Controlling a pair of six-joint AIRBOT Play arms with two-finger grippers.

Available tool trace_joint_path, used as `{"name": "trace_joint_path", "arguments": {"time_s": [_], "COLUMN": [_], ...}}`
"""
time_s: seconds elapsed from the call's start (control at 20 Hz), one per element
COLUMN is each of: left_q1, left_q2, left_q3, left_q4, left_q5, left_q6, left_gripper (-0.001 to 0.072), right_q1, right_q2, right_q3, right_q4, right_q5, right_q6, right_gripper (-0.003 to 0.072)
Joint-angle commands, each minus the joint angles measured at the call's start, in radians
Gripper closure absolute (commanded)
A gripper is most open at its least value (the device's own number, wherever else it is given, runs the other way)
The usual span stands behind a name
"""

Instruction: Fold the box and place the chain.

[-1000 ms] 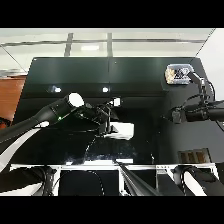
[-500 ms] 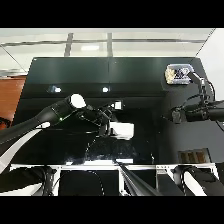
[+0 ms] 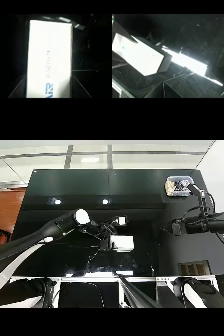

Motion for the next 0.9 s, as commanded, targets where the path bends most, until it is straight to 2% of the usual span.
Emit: {"name": "trace_joint_path", "arguments": {"time_s": [0.0, 0.35, 0.4, 0.5, 0.55, 0.7, 0.85], "left_q1": [-0.044, -0.124, -0.127, -0.116, -0.097, 0.042, 0.286], "left_q2": [-0.002, -0.031, -0.030, -0.029, -0.026, 0.020, 0.068], "left_q3": [0.010, 0.011, 0.014, 0.049, 0.076, 0.132, 0.152], "left_q4": [0.092, 0.179, 0.193, 0.286, 0.344, 0.496, 0.598], "left_q5": [0.062, 0.161, 0.151, 0.077, 0.028, -0.067, -0.064], "left_q6": [-0.138, -0.188, -0.189, -0.267, -0.325, -0.443, -0.549], "left_gripper": [-0.0003, 0.0001, 0.0046, 0.0368, 0.0389, 0.0411, 0.0421], "right_q1": [0.000, 0.000, 0.000, 0.000, 0.000, 0.000, 0.000], "right_q2": [0.001, 0.001, 0.001, 0.001, 0.001, 0.001, 0.001], "right_q3": [0.001, 0.001, 0.001, 0.001, 0.001, 0.001, 0.001], "right_q4": [0.000, 0.000, 0.000, 0.000, 0.000, 0.000, 0.000], "right_q5": [0.000, 0.000, 0.000, 0.000, 0.000, 0.000, -0.012], "right_q6": [0.008, 0.018, 0.019, 0.026, 0.027, 0.029, 0.030], "right_gripper": [0.0672, 0.0672, 0.0672, 0.0672, 0.0672, 0.0672, 0.0672]}}
